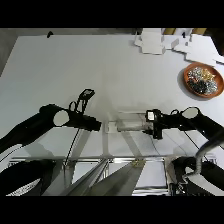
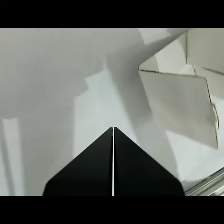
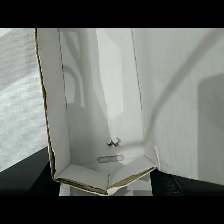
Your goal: Fold the box and place the chain.
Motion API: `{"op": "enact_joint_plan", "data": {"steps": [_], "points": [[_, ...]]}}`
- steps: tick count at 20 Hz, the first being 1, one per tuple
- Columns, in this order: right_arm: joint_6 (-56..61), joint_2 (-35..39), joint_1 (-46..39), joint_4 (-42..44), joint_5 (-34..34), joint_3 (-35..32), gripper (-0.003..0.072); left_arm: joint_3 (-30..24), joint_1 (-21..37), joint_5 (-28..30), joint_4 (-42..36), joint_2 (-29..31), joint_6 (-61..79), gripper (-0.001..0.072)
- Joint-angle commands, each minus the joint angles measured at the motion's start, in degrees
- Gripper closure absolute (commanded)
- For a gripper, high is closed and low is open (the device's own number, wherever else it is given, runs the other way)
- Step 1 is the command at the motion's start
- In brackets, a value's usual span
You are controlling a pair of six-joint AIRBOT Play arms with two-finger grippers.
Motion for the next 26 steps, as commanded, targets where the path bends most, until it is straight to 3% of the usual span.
{"op": "enact_joint_plan", "data": {"steps": [1, 4, 10, 17, 20, 24, 26], "points": [[0.02, 0.04, -0.02, 0.0, 0.02, 0.0, 0.0289, -0.48, 0.11, 4.02, -6.08, -4.57, -3.91, 0.0705], [0.02, 0.04, -0.02, 0.0, 0.0, 0.0, 0.0289, -0.48, -1.11, 2.99, -7.58, -7.34, -3.13, 0.0705], [0.02, 0.04, -0.02, 0.02, 0.02, 0.0, 0.0289, -0.44, -3.82, 2.64, -22.93, -7.28, 14.49, 0.0705], [0.02, 0.04, -0.02, 0.0, 0.02, 0.0, 0.0289, 2.08, -4.17, 4.24, -22.62, -5.88, 14.56, 0.0694], [0.02, 0.04, -0.02, 0.0, 0.02, 0.0, 0.0289, 3.48, -4.17, 4.2, -22.18, -5.81, 14.56, 0.0627], [0.02, 0.04, -0.02, 0.0, 0.02, 0.0, 0.0289, 3.91, -4.13, 4.04, -22.14, -5.81, 14.58, 0.0613], [0.02, 0.04, -0.02, 0.0, 0.02, 0.0, 0.0289, 4.0, -4.09, 4.07, -21.9, -5.81, 14.56, 0.0553]]}}
